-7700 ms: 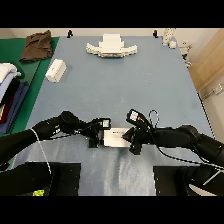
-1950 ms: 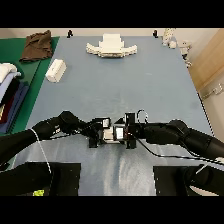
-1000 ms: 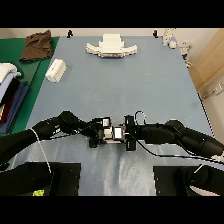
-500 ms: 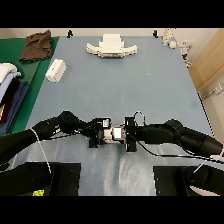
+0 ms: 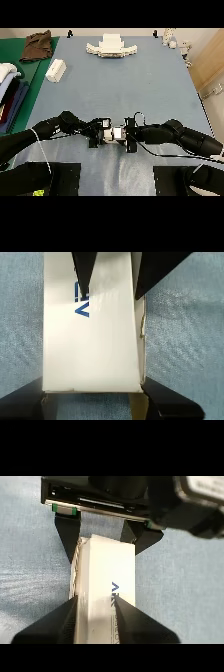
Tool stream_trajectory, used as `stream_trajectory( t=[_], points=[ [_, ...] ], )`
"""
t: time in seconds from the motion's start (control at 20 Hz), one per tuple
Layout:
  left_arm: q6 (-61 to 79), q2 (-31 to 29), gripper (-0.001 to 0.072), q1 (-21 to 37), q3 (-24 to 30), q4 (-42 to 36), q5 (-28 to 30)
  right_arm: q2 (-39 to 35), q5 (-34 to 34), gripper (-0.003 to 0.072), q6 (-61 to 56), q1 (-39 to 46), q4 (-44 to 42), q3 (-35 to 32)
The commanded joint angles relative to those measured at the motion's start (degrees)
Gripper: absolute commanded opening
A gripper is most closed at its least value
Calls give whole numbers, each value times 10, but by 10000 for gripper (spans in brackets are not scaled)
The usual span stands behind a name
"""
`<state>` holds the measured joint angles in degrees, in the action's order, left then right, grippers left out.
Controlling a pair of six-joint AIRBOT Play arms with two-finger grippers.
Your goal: Fold the box.
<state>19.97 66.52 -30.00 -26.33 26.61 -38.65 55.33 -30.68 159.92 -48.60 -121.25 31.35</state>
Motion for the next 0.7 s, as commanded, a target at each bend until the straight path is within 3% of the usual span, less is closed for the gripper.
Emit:
stream_trajectory(
  t=[0.0, 0.3, 0.4, 0.45, 0.5, 0.55, 0.65],
  points=[
    [0, 0, 428, 0, 0, 0, 1, -1, 1, 488, 0, -1, 0, 1],
    [0, 0, 428, 0, 0, 0, 1, -34, -12, 487, -1, 0, 9, 13],
    [0, 0, 427, 0, 0, 0, 1, -64, -42, 477, -59, 0, 41, 13],
    [0, 0, 428, 0, 0, 0, 1, -84, -66, 398, -119, 0, 62, 13],
    [0, 0, 428, 0, 0, 0, 1, -102, -79, 239, -189, 0, 79, 12],
    [0, 0, 428, 0, 0, 0, 1, -123, -75, 4, -259, 1, 89, 7],
    [0, 0, 427, 0, 0, 0, 1, -155, -32, 2, -407, 12, 66, -16]
  ],
)
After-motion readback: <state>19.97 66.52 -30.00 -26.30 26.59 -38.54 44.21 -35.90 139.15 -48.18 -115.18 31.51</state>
